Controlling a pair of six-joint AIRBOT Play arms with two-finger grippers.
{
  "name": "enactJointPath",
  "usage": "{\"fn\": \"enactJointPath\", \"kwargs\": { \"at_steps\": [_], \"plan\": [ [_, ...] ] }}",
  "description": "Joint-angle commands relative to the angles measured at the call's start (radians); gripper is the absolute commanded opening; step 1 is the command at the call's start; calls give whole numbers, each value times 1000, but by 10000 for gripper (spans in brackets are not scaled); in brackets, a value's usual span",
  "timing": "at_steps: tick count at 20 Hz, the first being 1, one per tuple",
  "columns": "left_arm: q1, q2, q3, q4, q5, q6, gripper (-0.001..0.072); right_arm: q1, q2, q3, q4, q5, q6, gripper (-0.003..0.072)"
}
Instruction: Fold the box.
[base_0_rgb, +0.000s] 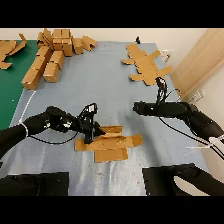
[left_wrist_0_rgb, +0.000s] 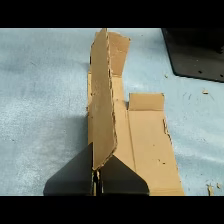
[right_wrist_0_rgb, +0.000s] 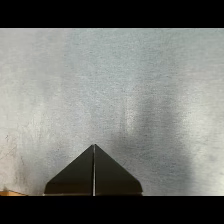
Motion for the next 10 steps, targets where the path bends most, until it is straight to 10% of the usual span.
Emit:
{"fn": "enactJointPath", "kwargs": {
  "at_steps": [1, 10],
  "plan": [
    [2, 0, -4, 3, -1, -3, 12, 1, 1, 0, 0, 0, 0, 4],
    [-1, 31, 4, 1, -4, -29, 12, 1, 1, 0, 0, 0, -1, 4]
  ]
}}
